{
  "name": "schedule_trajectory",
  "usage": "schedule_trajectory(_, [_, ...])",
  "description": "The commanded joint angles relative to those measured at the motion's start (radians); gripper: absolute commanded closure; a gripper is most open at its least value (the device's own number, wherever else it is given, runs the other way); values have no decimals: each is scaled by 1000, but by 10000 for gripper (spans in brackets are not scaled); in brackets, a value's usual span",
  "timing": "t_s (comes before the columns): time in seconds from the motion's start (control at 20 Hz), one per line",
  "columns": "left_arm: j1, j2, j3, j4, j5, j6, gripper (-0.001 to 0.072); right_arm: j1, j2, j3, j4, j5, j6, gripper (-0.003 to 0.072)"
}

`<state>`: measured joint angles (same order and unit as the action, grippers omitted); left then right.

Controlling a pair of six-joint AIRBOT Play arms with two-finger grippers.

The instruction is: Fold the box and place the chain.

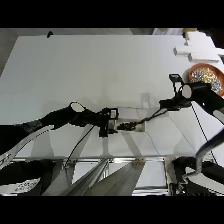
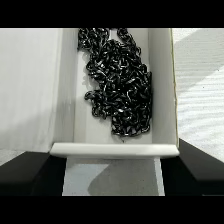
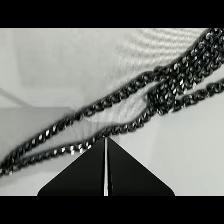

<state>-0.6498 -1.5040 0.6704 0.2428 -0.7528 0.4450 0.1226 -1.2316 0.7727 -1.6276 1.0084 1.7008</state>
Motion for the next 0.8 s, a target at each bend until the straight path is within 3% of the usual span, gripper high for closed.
schedule_trajectory(0.0, [0, 0, 0, 0, 1, 0, 643, 0, 90, 1, 3, 35, -14, 672])
schedule_trajectory(0.25, [0, 0, 0, 0, 0, 0, 643, 1, 209, 1, 21, 61, -34, 654])
schedule_trajectory(0.35, [0, 0, 0, 0, 0, 0, 643, 1, 195, -6, 19, 46, -33, 451])
schedule_trajectory(0.4, [0, 0, 0, 1, 0, 0, 643, 1, 178, -16, 18, 33, -26, 417])
schedule_trajectory(0.75, [0, 0, 0, 0, 0, 0, 643, 1, 43, -59, 21, -11, -22, 386])
